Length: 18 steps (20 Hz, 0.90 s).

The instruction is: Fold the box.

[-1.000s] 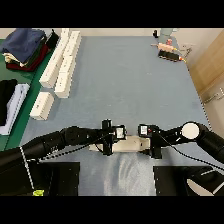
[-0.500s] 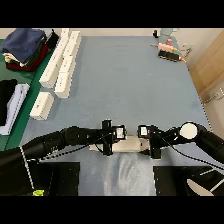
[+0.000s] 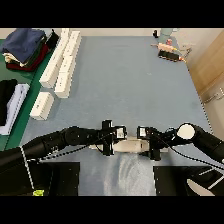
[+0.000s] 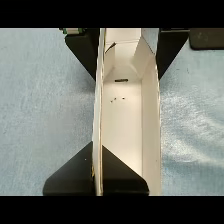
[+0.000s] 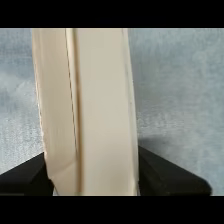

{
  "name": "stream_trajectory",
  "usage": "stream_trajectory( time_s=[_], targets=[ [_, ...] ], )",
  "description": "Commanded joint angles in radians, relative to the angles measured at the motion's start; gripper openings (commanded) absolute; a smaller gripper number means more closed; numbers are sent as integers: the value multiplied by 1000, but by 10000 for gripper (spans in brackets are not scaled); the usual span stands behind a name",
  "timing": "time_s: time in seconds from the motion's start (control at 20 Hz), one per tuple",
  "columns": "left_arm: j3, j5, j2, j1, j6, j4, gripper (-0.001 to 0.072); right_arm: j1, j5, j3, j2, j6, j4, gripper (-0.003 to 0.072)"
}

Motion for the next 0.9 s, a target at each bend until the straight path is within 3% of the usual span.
stream_trajectory(
  time_s=[0.0,0.25,0.35,0.5,0.55,0.65,0.75,0.85],
  targets=[
    [0,1,-1,1,0,1,14,1,-31,-16,0,-18,12,703],
    [0,2,-1,1,0,1,14,1,-61,-20,-1,-37,16,700],
    [0,2,-1,1,0,1,15,1,-63,-21,-9,-39,15,622],
    [0,2,-1,1,0,1,14,1,-72,-24,-25,-56,15,609],
    [0,2,-1,1,0,1,14,1,-79,-28,-26,-64,15,559],
    [0,2,-1,1,0,1,15,1,-82,-30,-26,-65,16,558],
    [0,1,-1,1,0,1,14,1,-82,-30,-26,-65,15,470],
    [0,2,-1,1,0,1,14,1,-82,-30,-26,-65,15,471]
  ],
)
